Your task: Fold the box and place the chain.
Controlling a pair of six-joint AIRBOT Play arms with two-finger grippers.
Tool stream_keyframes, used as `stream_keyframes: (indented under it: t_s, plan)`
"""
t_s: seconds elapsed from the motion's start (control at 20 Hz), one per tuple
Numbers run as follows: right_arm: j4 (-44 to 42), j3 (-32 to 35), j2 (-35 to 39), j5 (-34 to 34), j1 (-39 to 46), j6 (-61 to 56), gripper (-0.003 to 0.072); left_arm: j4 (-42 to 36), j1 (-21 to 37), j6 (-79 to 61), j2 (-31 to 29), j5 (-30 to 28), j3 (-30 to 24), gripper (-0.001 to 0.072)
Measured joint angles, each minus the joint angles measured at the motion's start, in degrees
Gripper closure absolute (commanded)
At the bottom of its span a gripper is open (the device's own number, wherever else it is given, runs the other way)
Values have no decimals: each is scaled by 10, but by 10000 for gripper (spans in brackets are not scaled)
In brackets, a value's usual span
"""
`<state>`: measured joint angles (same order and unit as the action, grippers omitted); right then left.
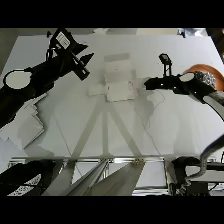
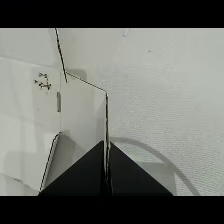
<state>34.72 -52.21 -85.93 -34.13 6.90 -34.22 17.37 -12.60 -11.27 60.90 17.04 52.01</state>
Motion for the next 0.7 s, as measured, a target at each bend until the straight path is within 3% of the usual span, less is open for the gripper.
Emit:
stream_keyframes:
  t_s: [0.15,0.25,0.3,0.45,0.55,0.7]
  plan:
    - [0,0,0,2,0,0,679,0,0,16,0,13,0,416]
    - [0,0,0,2,0,0,679,0,0,43,0,21,0,529]
    - [0,0,0,2,0,0,679,1,0,57,0,25,0,553]
    - [0,0,0,3,0,0,679,2,0,85,0,45,0,546]
    - [0,0,0,3,0,0,679,2,0,97,0,60,0,422]
    - [0,0,0,3,0,0,679,2,0,118,11,79,1,431]
